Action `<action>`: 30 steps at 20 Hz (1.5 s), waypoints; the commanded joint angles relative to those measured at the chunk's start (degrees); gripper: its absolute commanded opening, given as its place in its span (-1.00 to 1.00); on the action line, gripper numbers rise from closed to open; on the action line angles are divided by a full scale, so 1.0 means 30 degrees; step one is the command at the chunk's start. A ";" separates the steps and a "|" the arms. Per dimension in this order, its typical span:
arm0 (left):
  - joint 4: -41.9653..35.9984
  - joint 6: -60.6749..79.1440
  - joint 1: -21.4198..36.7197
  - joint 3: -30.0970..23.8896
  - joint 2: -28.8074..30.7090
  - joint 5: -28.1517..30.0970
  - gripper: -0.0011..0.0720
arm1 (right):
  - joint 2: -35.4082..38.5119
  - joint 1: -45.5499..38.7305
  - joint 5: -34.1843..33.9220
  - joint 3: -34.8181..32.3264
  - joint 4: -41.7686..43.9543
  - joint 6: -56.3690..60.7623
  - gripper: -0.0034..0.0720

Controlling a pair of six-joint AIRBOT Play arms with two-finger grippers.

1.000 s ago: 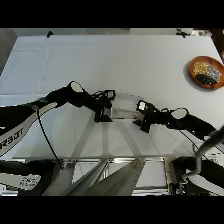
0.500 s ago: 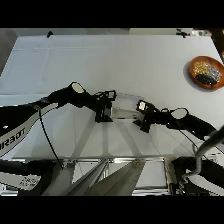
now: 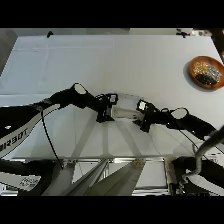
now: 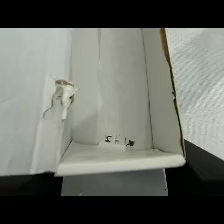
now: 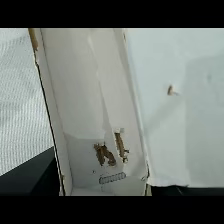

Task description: Fold the box and place the chain.

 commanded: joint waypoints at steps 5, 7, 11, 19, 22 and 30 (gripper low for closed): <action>0.0087 -0.0277 -0.0022 -0.0007 -0.0007 -0.0131 -0.22 | 0.0007 0.0000 0.0044 -0.0007 -0.0029 -0.0007 0.18; 0.0248 -0.1137 -0.0022 -0.0036 0.0102 -0.0036 -0.22 | 0.0007 0.0000 0.0044 -0.0007 -0.0029 -0.0007 0.18; 0.0277 -0.1319 -0.0022 -0.0204 0.0437 0.0197 0.28 | 0.0007 0.0000 0.0044 -0.0007 -0.0029 -0.0007 0.18; 0.0233 -0.1319 -0.0022 -0.0204 0.0444 -0.0437 0.28 | 0.0007 0.0000 0.0044 -0.0007 -0.0029 -0.0007 0.18; 0.0233 -0.1319 -0.0022 -0.0204 0.0444 -0.0437 0.28 | 0.0007 0.0000 0.0036 -0.0007 -0.0029 -0.0022 0.18; 0.0233 -0.1326 -0.0022 -0.0204 0.0444 -0.0444 0.28 | 0.0007 0.0000 0.0007 -0.0007 -0.0029 -0.0015 0.18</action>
